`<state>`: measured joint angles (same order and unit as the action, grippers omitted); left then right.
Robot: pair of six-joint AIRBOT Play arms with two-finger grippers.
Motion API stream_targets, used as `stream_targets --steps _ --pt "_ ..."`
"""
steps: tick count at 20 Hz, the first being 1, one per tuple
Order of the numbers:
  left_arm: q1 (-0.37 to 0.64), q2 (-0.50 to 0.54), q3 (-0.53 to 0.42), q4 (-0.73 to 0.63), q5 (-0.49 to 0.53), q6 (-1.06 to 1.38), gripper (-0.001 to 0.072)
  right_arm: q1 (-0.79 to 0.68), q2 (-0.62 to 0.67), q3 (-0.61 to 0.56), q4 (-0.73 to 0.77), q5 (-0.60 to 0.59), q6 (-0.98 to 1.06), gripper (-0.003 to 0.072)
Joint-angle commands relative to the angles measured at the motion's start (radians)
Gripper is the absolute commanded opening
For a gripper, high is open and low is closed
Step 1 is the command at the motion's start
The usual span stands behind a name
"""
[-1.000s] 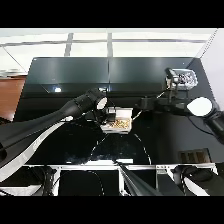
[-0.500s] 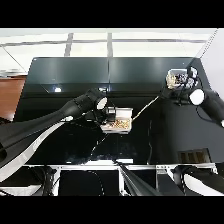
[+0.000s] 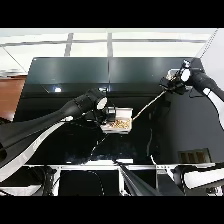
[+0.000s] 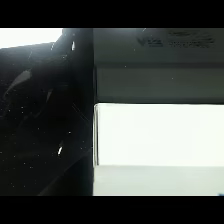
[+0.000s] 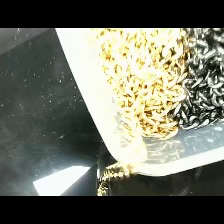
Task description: Fold the box and place the chain.
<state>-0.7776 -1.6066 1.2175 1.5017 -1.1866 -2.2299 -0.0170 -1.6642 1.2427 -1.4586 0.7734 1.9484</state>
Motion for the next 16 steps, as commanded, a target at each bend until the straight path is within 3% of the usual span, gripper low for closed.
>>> stream_targets --steps 1,3,6,11,16 --pt "0.000 -0.001 0.000 0.000 0.001 0.000 0.0027 0.000 -0.006 0.031 -0.009 0.095 -0.038 0.0020" --pt "0.000 -0.001 0.000 0.001 0.001 0.000 0.0027 0.016 0.069 0.031 -0.008 0.171 -0.170 0.0020" --pt "0.000 -0.001 0.000 0.000 0.002 0.000 0.0027 0.063 0.283 0.019 0.011 0.300 -0.319 0.0020" --pt "0.000 -0.001 0.000 0.000 0.003 0.000 0.0027 0.177 0.698 0.013 0.063 0.318 -0.347 0.0020" --pt "0.000 -0.001 0.000 0.000 0.003 0.000 0.0027 0.234 0.891 0.029 0.383 0.344 -0.395 0.0020"
